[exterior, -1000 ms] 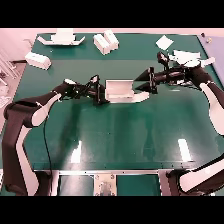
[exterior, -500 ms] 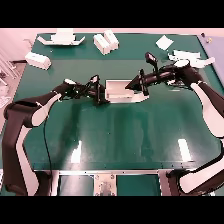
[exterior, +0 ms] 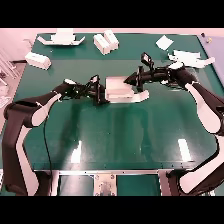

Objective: Fold the box and place the chain.

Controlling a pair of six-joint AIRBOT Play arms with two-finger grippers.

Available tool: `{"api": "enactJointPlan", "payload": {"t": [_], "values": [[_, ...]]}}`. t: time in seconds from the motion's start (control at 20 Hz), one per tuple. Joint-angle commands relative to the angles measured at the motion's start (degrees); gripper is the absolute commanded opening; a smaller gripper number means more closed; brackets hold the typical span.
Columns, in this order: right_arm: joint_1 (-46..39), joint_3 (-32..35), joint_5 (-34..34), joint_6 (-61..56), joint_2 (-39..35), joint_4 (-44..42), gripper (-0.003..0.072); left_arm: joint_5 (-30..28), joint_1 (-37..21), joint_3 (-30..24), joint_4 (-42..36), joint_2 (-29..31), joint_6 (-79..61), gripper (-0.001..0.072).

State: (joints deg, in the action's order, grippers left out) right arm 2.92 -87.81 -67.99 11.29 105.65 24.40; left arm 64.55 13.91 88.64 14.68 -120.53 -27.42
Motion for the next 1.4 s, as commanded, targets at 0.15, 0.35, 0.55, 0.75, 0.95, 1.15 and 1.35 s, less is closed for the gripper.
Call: {"api": "enactJointPlan", "payload": {"t": [0.15,0.35,0.55,0.75,0.95,1.15,1.35], "values": [[-1.16,-5.9,1.75,-0.46,5.88,-0.66,0.0009,0.02,-0.02,-0.02,-0.02,0.04,-0.07,0.0537],[-1.27,-6.01,-0.09,-1.99,9.16,0.24,0.0009,0.02,-0.02,-0.02,-0.02,0.04,-0.07,0.0537],[-1.27,-6.01,-0.66,-2.49,10.4,2.34,0.0009,0.02,-0.02,-0.02,-0.09,0.04,-0.07,0.0537],[-1.29,-6.19,-0.85,-3.39,10.67,3.5,0.0009,0.0,-0.02,-0.02,-0.11,0.04,-0.07,0.0537],[-1.29,-9.05,-4.57,-5.55,10.6,3.5,0.001,0.0,-0.02,-0.02,-0.11,0.04,-0.07,0.0537],[-1.55,-13.33,-10.95,-7.85,9.14,3.52,0.001,-0.02,-0.02,-0.02,-0.11,0.04,-0.07,0.0537],[-2.64,-13.38,-10.93,-10.16,3.8,6.8,0.0006,0.0,-0.02,-0.02,-0.11,0.04,-0.07,0.0537]]}}
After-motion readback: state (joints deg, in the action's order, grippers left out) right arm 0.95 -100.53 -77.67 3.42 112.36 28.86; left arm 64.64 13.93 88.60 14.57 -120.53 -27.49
